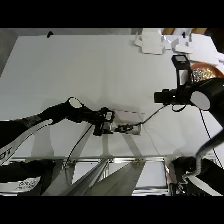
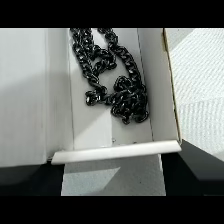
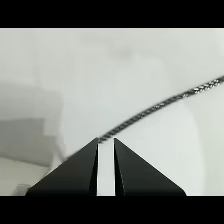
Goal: Fold the box and place the chain.
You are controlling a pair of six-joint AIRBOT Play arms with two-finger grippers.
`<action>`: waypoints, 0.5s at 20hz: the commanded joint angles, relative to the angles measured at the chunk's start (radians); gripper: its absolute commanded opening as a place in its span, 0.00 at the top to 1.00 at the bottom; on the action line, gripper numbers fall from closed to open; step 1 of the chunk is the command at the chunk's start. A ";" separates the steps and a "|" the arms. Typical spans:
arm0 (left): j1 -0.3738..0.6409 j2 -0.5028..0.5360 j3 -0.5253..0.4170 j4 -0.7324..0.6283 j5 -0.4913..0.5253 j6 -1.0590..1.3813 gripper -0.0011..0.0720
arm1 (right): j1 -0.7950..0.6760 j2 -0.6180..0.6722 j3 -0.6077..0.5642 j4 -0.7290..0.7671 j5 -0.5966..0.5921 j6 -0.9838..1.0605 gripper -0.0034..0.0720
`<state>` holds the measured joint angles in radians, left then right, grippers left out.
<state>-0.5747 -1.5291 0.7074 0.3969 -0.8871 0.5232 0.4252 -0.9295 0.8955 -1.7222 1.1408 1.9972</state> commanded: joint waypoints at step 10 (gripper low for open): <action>0.000 -0.001 0.000 0.000 0.000 0.000 0.70 | -0.101 -0.080 -0.145 0.002 -0.061 -0.069 0.79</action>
<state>-0.5747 -1.5291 0.7074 0.3965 -0.8871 0.5232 0.3279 -0.9756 0.7650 -1.7218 1.0946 1.9324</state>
